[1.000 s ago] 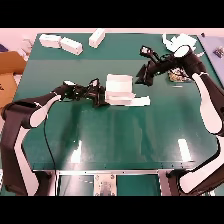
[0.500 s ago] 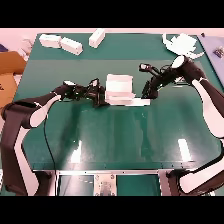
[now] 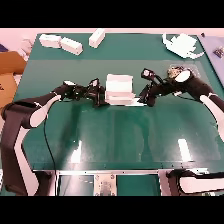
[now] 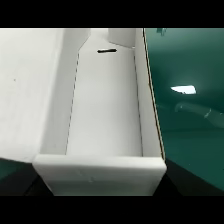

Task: Fold the box and place the chain.

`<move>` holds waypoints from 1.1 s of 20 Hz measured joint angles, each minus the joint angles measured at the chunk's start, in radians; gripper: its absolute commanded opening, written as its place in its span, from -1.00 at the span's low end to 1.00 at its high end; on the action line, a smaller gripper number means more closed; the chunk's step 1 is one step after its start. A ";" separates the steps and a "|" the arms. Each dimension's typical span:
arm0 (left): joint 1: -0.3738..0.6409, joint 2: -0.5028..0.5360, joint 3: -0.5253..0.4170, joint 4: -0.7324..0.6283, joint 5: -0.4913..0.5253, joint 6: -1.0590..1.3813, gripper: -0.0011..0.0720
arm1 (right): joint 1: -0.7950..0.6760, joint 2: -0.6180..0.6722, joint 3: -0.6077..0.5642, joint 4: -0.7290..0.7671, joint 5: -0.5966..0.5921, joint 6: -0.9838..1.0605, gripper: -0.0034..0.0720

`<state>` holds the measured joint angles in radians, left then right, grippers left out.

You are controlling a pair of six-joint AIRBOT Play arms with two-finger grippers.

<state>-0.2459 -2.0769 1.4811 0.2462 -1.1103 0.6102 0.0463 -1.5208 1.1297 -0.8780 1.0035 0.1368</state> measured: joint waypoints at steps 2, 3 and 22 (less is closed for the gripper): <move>0.000 0.000 0.000 0.000 0.000 0.000 0.01 | 0.000 0.005 -0.052 0.047 -0.058 -0.084 0.24; 0.000 0.000 0.000 0.000 0.000 0.000 0.01 | 0.000 0.005 -0.069 0.063 -0.082 -0.120 0.24; 0.000 0.000 0.000 0.000 0.000 0.000 0.01 | 0.014 -0.045 -0.115 0.285 -0.237 -0.433 0.13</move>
<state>-0.2459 -2.0769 1.4815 0.2466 -1.1107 0.6102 0.0605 -1.5658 1.0149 -0.5934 0.7666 -0.2958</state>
